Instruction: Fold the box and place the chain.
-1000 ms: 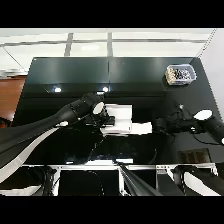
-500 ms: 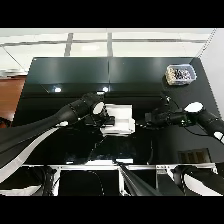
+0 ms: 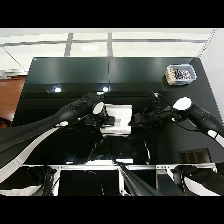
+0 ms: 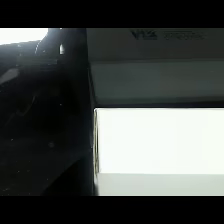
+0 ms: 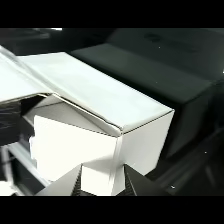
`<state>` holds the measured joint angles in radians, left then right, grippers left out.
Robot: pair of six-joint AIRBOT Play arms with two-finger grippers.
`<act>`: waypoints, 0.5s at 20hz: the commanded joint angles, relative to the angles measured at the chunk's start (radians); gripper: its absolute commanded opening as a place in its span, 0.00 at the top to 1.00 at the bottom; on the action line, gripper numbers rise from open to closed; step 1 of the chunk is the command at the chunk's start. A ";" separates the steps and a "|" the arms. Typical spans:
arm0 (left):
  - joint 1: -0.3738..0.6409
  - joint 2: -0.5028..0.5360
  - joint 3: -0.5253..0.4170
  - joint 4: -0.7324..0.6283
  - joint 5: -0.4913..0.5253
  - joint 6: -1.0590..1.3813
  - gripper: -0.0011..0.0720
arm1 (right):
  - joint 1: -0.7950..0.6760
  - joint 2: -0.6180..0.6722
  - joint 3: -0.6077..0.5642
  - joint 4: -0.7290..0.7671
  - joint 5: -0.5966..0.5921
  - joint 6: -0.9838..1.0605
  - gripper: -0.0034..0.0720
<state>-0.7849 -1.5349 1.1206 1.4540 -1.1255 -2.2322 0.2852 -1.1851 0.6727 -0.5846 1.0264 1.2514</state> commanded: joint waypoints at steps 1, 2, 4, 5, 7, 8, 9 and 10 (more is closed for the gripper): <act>0.000 -0.001 0.000 -0.001 0.005 0.000 0.95 | 0.083 0.000 0.050 -0.159 -0.052 0.156 0.56; 0.000 -0.001 0.000 -0.001 0.005 0.000 0.95 | 0.105 0.000 0.065 -0.206 -0.056 0.194 0.56; 0.000 -0.001 0.000 -0.001 0.005 0.000 0.95 | 0.142 -0.001 0.096 -0.317 -0.056 0.303 0.56; 0.000 -0.001 0.000 -0.001 0.005 0.000 0.95 | 0.156 -0.001 0.107 -0.352 -0.060 0.338 0.56; 0.000 -0.001 0.000 -0.001 0.005 0.000 0.95 | 0.184 -0.010 0.127 -0.386 -0.068 0.392 0.56; 0.000 -0.001 0.000 0.000 0.005 0.000 0.95 | 0.201 -0.026 0.142 -0.407 -0.064 0.426 0.56; 0.000 -0.001 0.000 0.000 0.005 0.000 0.95 | 0.222 -0.048 0.158 -0.441 -0.060 0.470 0.56; 0.000 -0.001 0.000 0.000 0.005 0.000 0.95 | 0.244 -0.068 0.172 -0.472 -0.059 0.510 0.56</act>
<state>-0.7849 -1.5349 1.1206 1.4532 -1.1191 -2.2322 0.4774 -1.2175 0.8070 -0.9485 0.9699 1.6283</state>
